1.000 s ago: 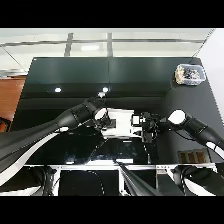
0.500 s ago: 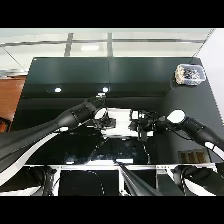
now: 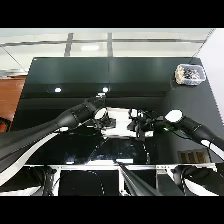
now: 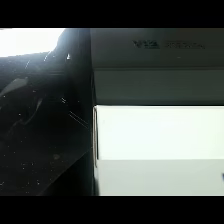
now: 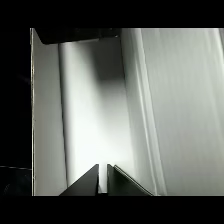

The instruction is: Fold the box and place the chain.

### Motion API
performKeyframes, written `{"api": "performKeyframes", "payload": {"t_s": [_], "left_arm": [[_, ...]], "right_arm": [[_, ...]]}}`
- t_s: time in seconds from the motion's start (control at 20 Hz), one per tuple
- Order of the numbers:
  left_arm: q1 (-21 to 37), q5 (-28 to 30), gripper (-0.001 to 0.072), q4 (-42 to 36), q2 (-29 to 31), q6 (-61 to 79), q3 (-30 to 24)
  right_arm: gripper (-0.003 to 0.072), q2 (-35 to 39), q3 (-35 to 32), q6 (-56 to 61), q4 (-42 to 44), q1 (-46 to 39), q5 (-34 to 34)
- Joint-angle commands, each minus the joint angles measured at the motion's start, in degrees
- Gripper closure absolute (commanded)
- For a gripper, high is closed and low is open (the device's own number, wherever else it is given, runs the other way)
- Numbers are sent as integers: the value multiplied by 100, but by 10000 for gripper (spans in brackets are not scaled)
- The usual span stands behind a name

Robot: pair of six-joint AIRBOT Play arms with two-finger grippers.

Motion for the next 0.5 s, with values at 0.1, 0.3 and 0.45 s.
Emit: {"api": "performKeyframes", "payload": {"t_s": [0.1, 0.3, 0.45], "left_arm": [[-2, -2, 683, 0, -4, 0, 0], [-2, 0, 683, 0, -4, 0, 0], [-2, 0, 683, -2, -4, -2, 0]], "right_arm": [[489, -22, 0, 0, 39, 7, 2], [466, -22, 0, 2, 59, 7, 13], [449, -22, 0, 4, 85, 7, 9]]}}
